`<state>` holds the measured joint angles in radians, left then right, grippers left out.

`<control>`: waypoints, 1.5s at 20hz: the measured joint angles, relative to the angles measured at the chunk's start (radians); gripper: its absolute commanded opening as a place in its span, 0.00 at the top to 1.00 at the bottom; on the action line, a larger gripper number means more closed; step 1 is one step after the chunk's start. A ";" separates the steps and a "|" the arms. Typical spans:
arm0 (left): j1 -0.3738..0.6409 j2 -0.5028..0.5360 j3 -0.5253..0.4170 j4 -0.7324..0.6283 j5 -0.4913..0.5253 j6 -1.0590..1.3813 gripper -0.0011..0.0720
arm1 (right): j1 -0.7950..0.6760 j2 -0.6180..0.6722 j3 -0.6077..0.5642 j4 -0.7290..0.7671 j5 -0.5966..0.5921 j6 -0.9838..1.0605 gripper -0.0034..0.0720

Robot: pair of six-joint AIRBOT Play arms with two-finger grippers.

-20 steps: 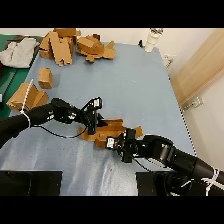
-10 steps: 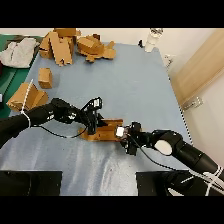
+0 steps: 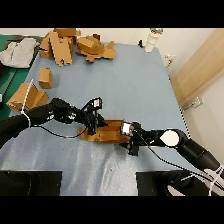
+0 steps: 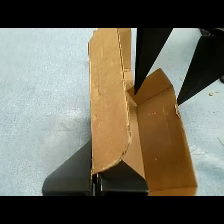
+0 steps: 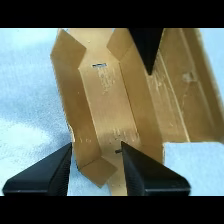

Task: Fold the box.

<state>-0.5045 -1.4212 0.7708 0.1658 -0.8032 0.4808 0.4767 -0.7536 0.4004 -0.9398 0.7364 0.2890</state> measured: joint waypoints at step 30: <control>0.000 0.000 0.000 0.000 -0.014 0.000 0.97 | -0.026 -0.085 0.054 -0.133 -0.029 0.048 0.00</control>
<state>-0.5049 -1.4216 0.7708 0.1658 -0.8173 0.4805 0.4507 -0.8387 0.4541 -1.0725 0.7074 0.3370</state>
